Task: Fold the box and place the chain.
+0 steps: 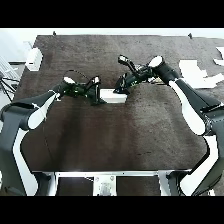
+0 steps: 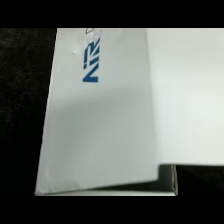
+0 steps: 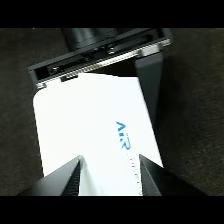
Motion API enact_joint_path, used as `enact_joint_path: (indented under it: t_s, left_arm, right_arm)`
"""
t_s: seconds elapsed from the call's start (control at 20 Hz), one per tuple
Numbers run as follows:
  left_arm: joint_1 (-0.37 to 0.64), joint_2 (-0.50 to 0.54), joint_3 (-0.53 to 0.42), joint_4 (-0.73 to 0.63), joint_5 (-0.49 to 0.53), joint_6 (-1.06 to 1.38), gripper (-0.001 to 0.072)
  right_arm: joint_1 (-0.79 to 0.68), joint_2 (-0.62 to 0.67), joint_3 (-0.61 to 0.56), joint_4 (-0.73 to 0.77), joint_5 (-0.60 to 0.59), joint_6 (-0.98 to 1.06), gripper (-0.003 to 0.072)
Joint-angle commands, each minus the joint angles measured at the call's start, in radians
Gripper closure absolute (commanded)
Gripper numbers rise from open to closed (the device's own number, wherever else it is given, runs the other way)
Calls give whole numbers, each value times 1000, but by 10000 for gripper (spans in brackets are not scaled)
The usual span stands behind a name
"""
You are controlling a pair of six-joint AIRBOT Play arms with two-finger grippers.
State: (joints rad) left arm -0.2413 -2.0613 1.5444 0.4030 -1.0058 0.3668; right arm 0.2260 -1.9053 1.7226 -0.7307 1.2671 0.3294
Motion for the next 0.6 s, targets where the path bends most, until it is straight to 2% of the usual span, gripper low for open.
enact_joint_path:
  t_s: [0.0, 0.25, 0.55]
  left_arm:
    - [1, 0, 0, 0, 0, 0, 200]
    - [1, 0, 0, 0, 0, 0, 200]
    - [1, 0, 0, 0, 0, 0, 200]
  right_arm:
    - [2, 0, 1, -11, 40, -2, 248]
    - [3, 0, 1, -48, 49, -2, 248]
    - [3, -18, 1, -48, 0, -2, 249]
